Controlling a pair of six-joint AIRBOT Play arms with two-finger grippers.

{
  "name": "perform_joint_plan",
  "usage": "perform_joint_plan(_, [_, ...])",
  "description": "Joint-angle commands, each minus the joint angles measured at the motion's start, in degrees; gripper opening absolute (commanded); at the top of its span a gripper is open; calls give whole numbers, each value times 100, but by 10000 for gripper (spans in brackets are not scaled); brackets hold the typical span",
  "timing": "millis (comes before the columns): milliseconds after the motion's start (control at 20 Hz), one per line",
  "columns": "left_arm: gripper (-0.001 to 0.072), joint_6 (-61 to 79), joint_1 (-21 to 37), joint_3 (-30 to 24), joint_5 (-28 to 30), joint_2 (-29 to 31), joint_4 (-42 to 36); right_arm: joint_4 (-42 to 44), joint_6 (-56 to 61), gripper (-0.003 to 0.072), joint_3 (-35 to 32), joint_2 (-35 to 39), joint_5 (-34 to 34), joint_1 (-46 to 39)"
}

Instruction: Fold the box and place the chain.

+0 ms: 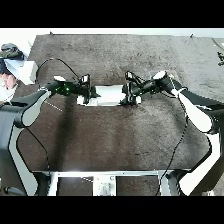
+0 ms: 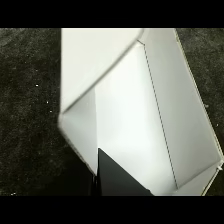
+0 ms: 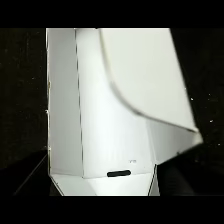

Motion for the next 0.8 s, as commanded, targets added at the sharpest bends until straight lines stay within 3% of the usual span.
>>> perform_joint_plan(0, [12,-4,2,2,9,-2,2,22,-55,705,9,-127,55,-2])
perform_joint_plan(350, [12,-4,2,2,9,-2,2,26,-72,703,505,-501,205,11])
perform_joint_plan(750, [12,-4,2,2,9,-2,2,-144,-203,663,546,-682,199,107])
